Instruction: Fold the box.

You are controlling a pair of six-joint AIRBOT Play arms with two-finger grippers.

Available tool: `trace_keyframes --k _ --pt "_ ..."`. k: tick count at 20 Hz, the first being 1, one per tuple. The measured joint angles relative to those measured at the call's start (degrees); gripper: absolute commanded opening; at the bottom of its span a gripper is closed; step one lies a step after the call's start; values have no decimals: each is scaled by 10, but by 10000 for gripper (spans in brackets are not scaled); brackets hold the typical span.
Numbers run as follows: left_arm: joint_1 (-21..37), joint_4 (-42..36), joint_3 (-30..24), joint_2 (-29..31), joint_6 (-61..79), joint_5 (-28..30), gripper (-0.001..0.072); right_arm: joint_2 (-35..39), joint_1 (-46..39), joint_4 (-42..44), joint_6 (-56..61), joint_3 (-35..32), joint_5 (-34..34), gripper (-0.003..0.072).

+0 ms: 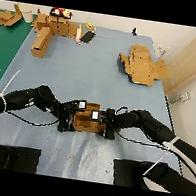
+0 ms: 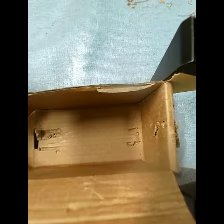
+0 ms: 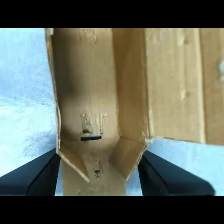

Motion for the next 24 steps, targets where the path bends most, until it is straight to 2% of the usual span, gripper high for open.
trace_keyframes --k 24 --pt "-1 0 1 0 -2 13 366 10 0 -13 1 0 -10 709"
